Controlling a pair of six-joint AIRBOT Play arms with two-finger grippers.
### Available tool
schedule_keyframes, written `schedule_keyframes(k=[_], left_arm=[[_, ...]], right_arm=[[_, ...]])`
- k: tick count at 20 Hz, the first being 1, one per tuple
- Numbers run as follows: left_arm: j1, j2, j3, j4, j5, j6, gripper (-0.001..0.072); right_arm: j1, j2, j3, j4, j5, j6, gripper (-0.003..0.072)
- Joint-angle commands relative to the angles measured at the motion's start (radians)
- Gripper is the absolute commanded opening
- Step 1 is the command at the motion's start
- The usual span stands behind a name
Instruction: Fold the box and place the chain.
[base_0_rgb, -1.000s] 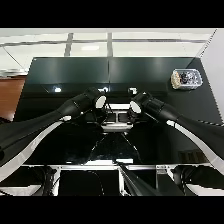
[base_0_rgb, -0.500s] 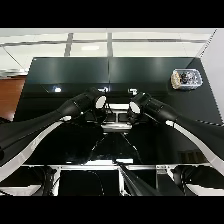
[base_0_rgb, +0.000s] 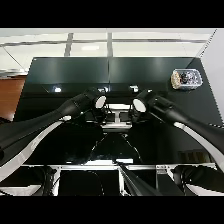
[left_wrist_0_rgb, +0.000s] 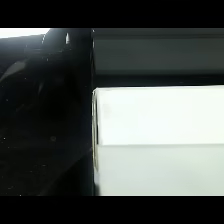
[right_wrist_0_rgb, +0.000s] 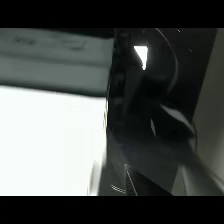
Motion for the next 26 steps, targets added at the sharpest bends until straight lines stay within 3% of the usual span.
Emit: schedule_keyframes(k=[1, 2, 5, 7, 8, 9, 10, 14, 21, 23, 26], left_arm=[[0.0, 0.0, 0.0, -0.001, -0.001, 0.0, 0.0025], [0.0, 0.0, 0.0, -0.001, -0.001, 0.0, 0.0025], [0.0, 0.0, 0.0, -0.001, -0.001, 0.0, 0.0025], [0.0, 0.0, 0.0, -0.001, 0.0, 0.0, 0.0025], [0.0, 0.0, 0.0, -0.001, 0.0, 0.0, 0.0025], [0.0, 0.0, 0.0, -0.001, 0.0, 0.0, 0.0024], [0.0, 0.0, 0.0, -0.001, 0.0, 0.0, 0.0025], [0.0, 0.0, 0.0, -0.001, 0.0, 0.0, 0.0025], [0.0, 0.0, 0.0, -0.001, -0.001, 0.003, 0.0025], [0.0, 0.0, 0.0, -0.001, 0.0, 0.003, 0.0025], [0.0, 0.0, 0.0, -0.001, -0.001, 0.003, 0.0025]], right_arm=[[-0.016, 0.189, 0.004, -0.094, 0.097, -0.105, 0.0326], [-0.033, 0.252, 0.004, -0.176, 0.122, -0.109, 0.0326], [-0.122, 0.364, 0.003, -0.611, 0.162, -0.109, 0.0324], [-0.254, 0.365, -0.012, -0.752, 0.049, -0.108, 0.0325], [-0.348, 0.365, -0.039, -0.738, -0.08, -0.085, 0.0329], [-0.435, 0.359, -0.069, -0.699, -0.195, -0.062, 0.0555], [-0.526, 0.336, -0.093, -0.61, -0.282, -0.055, 0.072], [-0.771, 0.117, -0.022, -0.241, -0.386, -0.056, 0.072], [-0.851, -0.372, 0.582, 0.0, -0.034, 0.055, 0.072], [-0.853, -0.437, 0.684, 0.007, 0.002, 0.075, 0.072], [-0.875, -0.461, 0.716, 0.007, 0.005, 0.107, 0.072]])
